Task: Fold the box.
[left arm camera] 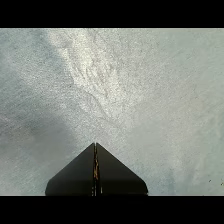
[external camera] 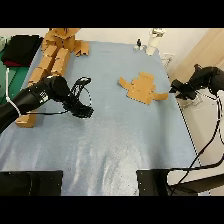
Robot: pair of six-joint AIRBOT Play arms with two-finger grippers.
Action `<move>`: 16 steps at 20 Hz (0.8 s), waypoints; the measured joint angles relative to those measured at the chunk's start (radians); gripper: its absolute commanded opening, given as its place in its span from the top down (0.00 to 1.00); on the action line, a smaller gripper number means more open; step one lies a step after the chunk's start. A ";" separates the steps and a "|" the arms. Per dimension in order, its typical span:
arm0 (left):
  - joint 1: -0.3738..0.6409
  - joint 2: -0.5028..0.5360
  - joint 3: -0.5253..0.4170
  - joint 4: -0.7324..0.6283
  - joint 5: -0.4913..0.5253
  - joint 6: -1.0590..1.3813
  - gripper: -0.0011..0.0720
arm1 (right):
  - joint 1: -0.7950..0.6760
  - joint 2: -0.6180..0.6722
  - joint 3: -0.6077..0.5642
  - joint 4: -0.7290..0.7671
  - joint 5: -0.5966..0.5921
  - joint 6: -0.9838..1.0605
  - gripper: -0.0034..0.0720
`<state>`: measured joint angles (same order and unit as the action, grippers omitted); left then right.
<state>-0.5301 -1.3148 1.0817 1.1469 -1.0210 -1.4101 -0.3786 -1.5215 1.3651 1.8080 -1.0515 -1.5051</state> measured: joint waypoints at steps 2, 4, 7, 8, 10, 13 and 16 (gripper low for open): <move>0.000 0.000 0.000 0.000 0.000 0.000 0.97 | -0.026 -0.050 0.003 0.048 0.027 -0.068 0.34; 0.000 0.000 0.000 0.000 0.000 0.000 0.97 | -0.029 -0.095 0.010 0.096 0.050 -0.119 0.34; 0.000 0.000 0.000 0.000 0.000 0.000 0.97 | -0.024 -0.150 0.033 0.147 0.068 -0.169 0.36; 0.000 0.000 0.000 0.000 0.000 0.000 0.97 | -0.019 -0.166 0.043 0.163 0.071 -0.185 0.43; 0.000 0.000 0.000 0.000 0.000 0.000 0.97 | -0.003 -0.190 0.066 0.201 0.074 -0.221 0.52; 0.000 0.000 0.000 0.000 0.000 0.000 0.97 | 0.018 -0.217 0.105 0.240 0.072 -0.258 0.59; 0.000 0.000 0.000 0.000 0.000 0.000 0.97 | 0.047 -0.234 0.132 0.264 0.041 -0.276 0.68</move>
